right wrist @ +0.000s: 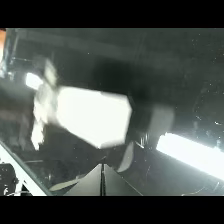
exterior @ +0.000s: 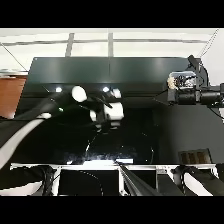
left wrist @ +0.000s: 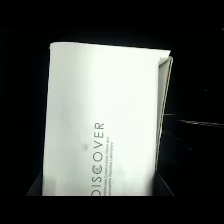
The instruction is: Fold the box and place the chain.
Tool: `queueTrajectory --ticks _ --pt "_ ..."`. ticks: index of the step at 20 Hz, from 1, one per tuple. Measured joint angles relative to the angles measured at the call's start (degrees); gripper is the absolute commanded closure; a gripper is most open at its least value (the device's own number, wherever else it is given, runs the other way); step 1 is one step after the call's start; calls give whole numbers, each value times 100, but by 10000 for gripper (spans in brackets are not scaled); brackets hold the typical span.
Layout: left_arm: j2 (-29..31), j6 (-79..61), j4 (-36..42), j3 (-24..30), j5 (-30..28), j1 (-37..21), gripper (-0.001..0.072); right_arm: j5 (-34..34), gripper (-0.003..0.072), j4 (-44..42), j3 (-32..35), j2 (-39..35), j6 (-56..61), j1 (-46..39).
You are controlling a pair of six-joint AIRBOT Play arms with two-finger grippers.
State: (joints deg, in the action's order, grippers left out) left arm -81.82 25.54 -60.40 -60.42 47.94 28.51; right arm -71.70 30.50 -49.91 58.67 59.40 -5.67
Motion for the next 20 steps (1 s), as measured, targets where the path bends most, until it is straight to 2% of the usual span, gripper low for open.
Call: queueTrajectory --ticks 3,5,10,13,16,19,20 --pt "55 629 -190 -280 -350 -1274 367 -4 671 0 0 0 2 0" --pt "-214 1150 -256 -706 -503 -2138 367 -28 671 0 0 0 9 0" --pt "-1637 2402 -334 -2540 -686 -3816 363 42 671 0 2 0 87 0" --pt "-2538 3093 -433 -3696 -664 -4380 360 42 671 -9 2 0 140 0" --pt "-3303 3672 -522 -4684 -535 -4658 360 39 671 -11 2 -2 177 50" --pt "-3836 3886 -763 -5305 -155 -4732 360 101 672 -17 2 -2 216 129" --pt "-3956 3930 -868 -5418 15 -4745 333 125 671 -15 2 -2 225 149"
